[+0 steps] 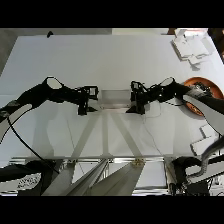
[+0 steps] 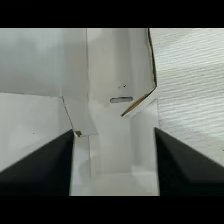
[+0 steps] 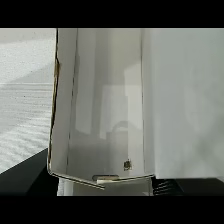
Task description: Fold the box and place the chain.
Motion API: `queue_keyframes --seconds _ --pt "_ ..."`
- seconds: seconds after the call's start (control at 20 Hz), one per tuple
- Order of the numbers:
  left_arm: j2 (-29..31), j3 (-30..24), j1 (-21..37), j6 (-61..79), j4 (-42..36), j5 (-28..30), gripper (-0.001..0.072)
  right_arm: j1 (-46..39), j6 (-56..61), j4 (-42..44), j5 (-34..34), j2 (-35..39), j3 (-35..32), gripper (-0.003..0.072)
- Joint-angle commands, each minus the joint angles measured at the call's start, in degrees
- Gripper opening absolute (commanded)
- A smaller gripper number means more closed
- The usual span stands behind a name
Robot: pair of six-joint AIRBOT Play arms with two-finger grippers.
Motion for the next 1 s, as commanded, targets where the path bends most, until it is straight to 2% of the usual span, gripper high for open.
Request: queue_keyframes --seconds 0.0,0.25,0.3,0.35,0.4,0.65,0.95 --pt "-0.42 -0.04 -0.42 0.57 -0.2 -2.19 0.0416 0.0 0.02 0.02 0.0 -0.04 0.07 0.0444" --pt "-0.55 -0.04 -0.42 0.85 -0.52 -2.84 0.0413 0.0 0.02 0.02 0.0 -0.04 0.07 0.0444" --pt "-0.55 -0.04 -0.42 2.36 -0.7 -2.73 0.0373 0.0 0.02 0.02 0.0 -0.04 0.07 0.0444" --pt "-0.55 -0.04 -0.42 4.13 -0.74 -2.71 0.0295 0.0 0.02 0.02 0.0 -0.04 0.07 0.0444" --pt "-0.55 -0.04 -0.42 5.44 -0.92 -2.38 0.0266 0.0 0.02 0.02 0.0 -0.04 0.07 0.0444" --pt "-0.55 -0.04 -0.57 5.46 -5.62 0.66 0.0276 0.0 0.02 0.02 0.0 -0.04 0.07 0.0444" --pt "-0.52 -0.04 -0.61 3.37 -1.36 -4.5 0.0275 0.0 0.02 0.02 0.0 -0.04 0.07 0.0444"
